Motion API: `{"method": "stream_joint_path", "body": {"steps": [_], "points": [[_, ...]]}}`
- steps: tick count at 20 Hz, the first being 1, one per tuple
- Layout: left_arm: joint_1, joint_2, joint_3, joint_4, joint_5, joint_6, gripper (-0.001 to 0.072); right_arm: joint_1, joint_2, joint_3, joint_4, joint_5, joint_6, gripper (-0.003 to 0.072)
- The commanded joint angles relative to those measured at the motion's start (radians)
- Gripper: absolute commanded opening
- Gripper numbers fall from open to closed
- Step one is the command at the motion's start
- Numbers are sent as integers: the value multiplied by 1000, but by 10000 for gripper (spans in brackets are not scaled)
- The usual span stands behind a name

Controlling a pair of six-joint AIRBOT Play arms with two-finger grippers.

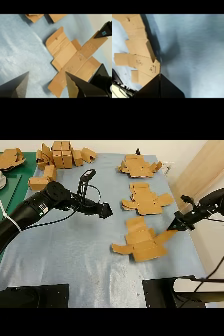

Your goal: Fold the box.

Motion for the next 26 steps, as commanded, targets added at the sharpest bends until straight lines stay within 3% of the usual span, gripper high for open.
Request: {"method": "stream_joint_path", "body": {"steps": [1, 4, 6, 9, 10, 13, 14, 15, 16, 19, 23, 26], "points": [[0, -1, 0, -7, -56, 0, 687, 100, 136, -118, 71, 76, 41, 2], [0, -1, 0, 35, -77, -12, 686, 219, 234, -270, 92, 275, 96, 2], [0, -1, 0, 89, -71, -48, 686, 313, 293, -362, 92, 479, 159, 2], [14, -1, 0, 173, -76, -128, 686, 465, 357, -447, 94, 771, 272, 2], [26, -1, 0, 177, -81, -142, 686, 522, 360, -457, 93, 811, 287, 2], [64, -1, 0, 178, -126, -154, 686, 649, 356, -466, 61, 818, 316, 5], [76, -1, -2, 179, -138, -154, 686, 663, 352, -466, 48, 816, 328, 80], [86, -1, -4, 183, -148, -154, 686, 663, 347, -466, 45, 811, 328, 260], [96, 0, -8, 187, -157, -154, 686, 663, 341, -466, 35, 805, 328, 309], [114, -1, -39, 190, -159, -154, 687, 663, 309, -466, 25, 757, 328, 309], [125, -1, -61, 196, -160, -153, 687, 663, 264, -465, 32, 780, 319, 308], [127, -1, -61, 201, -159, -152, 687, 664, 225, -465, 68, 712, 290, 303]]}}
